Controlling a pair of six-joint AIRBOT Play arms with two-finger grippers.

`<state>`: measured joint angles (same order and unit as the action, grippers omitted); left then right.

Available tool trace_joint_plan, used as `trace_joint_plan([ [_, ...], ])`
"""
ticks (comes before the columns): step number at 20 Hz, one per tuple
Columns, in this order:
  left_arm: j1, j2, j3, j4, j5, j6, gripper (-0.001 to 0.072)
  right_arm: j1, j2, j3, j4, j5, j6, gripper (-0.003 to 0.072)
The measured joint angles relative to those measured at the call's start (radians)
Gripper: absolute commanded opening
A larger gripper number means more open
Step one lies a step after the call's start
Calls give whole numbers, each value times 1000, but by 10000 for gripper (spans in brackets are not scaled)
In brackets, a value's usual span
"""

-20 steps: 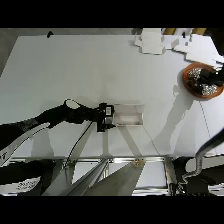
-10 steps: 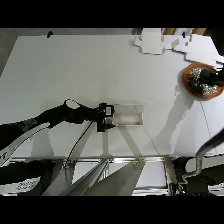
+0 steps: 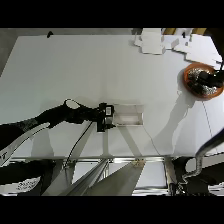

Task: Fold the box and place the chain.

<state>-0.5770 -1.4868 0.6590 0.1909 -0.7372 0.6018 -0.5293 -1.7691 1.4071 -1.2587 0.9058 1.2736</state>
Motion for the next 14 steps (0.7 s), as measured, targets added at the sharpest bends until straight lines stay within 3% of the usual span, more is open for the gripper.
trace_joint_plan([
  [11, 0, 0, 0, 0, 0, 0, 212, -1, -36, 0, 6, -29, -11, 236],
  [14, 0, 0, 0, 0, 0, 0, 212, -1, -42, 0, 12, -38, -18, 172],
])
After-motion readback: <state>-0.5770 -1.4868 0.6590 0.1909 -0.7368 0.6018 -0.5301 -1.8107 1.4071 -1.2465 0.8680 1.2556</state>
